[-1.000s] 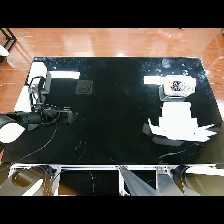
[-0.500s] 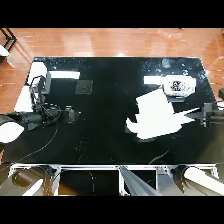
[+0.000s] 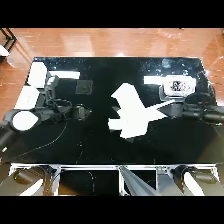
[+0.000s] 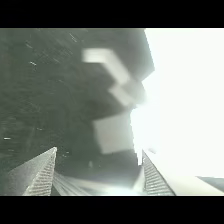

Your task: Fold the box and place the chain.

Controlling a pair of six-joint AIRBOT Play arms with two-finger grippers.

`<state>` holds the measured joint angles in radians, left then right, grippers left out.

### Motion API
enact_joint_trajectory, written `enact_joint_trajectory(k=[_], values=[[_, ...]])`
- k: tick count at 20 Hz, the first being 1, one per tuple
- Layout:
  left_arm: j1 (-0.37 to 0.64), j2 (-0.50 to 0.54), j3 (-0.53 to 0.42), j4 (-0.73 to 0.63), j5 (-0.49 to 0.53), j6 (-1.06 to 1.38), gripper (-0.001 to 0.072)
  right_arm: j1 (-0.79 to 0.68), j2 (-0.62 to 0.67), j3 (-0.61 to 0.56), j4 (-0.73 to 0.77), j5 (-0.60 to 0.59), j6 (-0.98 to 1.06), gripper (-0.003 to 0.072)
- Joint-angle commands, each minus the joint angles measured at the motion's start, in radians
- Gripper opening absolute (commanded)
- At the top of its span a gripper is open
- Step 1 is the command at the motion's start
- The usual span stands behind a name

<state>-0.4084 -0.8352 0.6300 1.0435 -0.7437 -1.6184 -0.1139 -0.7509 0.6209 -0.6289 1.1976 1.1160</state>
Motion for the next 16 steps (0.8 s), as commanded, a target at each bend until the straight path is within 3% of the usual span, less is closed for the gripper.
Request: enact_joint_trajectory(k=[1, 7, 16], values=[[0.0, -0.106, 0.0, -0.191, -0.005, 0.174, 0.062, 0.224, 0.074, -0.065, -0.079, -0.247, 0.11, 0.0023], [0.062, -0.127, 0.0, -0.215, -0.12, 0.263, 0.062, 0.511, 0.073, -0.243, -0.14, -0.562, 0.286, 0.0023], [0.199, -0.14, -0.074, -0.278, -0.198, 0.511, 0.062, 0.669, 0.073, -0.336, -0.153, -0.737, 0.315, 0.0023]])
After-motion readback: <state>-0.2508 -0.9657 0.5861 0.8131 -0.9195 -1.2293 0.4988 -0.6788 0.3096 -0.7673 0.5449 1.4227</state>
